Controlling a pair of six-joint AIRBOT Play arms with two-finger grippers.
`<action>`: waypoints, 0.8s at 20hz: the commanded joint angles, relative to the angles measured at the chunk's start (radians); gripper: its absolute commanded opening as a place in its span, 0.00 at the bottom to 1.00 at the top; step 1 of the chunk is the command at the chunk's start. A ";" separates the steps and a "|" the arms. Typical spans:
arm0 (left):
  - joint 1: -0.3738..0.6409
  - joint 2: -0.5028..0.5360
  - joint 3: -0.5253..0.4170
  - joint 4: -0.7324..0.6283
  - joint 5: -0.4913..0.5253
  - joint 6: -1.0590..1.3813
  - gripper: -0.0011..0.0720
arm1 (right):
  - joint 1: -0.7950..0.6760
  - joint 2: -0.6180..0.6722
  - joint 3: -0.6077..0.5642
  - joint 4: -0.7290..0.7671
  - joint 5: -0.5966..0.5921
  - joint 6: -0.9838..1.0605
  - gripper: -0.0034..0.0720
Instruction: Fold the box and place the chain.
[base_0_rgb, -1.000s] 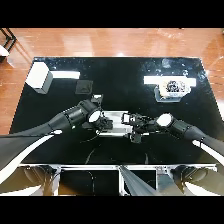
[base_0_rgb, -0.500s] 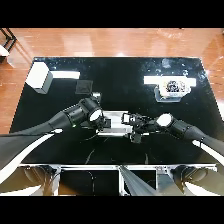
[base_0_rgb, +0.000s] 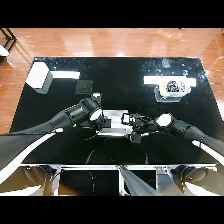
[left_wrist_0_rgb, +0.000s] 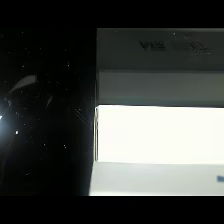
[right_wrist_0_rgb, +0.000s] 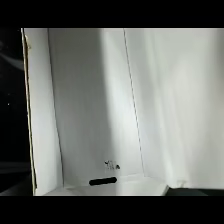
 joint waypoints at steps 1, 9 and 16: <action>0.000 -0.002 0.000 -0.002 0.002 0.005 0.04 | 0.000 0.016 0.000 -0.041 0.004 0.031 0.97; 0.000 -0.001 0.000 -0.003 -0.028 0.004 0.03 | 0.000 0.168 0.000 -0.280 0.053 0.075 0.97; 0.000 -0.002 0.000 -0.003 -0.020 0.003 0.04 | 0.001 0.166 0.000 -0.270 0.053 0.138 0.50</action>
